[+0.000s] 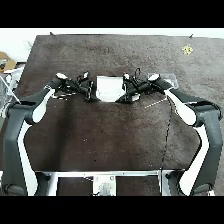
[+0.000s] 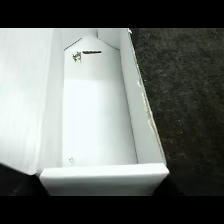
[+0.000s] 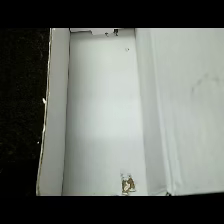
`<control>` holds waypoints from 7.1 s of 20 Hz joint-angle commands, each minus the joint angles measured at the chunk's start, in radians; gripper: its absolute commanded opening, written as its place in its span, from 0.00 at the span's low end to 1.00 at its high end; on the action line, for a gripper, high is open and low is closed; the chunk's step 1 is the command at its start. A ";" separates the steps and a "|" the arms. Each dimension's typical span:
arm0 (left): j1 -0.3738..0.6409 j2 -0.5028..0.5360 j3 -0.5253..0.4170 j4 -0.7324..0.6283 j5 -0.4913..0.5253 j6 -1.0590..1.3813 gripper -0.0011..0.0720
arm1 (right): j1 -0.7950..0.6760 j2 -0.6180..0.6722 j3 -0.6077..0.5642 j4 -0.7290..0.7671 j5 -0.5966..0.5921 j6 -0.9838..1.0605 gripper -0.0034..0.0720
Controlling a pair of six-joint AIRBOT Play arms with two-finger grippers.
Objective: Fold the box and place the chain.
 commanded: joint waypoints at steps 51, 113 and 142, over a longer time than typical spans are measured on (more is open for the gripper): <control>-0.031 -0.005 0.001 0.000 0.045 -0.060 0.66 | 0.000 0.000 0.000 0.001 0.000 0.000 0.56; -0.031 -0.005 0.001 0.000 0.045 -0.060 0.66 | -0.003 0.362 -0.036 -0.495 -0.004 0.417 0.83; -0.031 -0.005 0.001 0.000 0.045 -0.060 0.66 | 0.087 0.163 -0.072 -0.227 -0.132 0.321 0.19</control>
